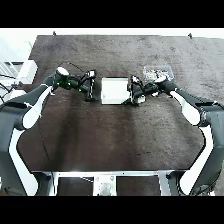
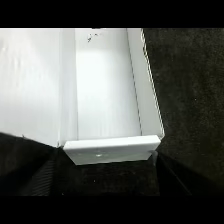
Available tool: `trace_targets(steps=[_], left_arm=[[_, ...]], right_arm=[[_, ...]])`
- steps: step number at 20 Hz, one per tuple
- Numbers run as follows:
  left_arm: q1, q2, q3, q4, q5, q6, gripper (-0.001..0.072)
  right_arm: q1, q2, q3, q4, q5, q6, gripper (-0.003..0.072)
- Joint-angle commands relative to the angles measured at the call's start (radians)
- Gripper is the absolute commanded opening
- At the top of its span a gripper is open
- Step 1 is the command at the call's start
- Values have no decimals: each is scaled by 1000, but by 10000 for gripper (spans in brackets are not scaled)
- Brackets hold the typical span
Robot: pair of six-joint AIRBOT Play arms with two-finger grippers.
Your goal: Fold the box and place the chain.
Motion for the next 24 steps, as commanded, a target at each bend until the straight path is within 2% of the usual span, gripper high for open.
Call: trace_targets(steps=[1,6,16,19,24], left_arm=[[0,0,0,-1,2,-38,720],[0,0,0,0,-36,-7,720],[-10,-2,0,14,-41,37,720],[-27,-3,0,15,5,21,720],[-29,-10,0,-31,21,-10,720]], right_arm=[[0,1,0,0,0,0,594],[0,1,0,0,0,0,594],[0,1,0,0,0,0,594],[0,1,0,0,0,0,594],[0,1,0,0,0,0,594]])
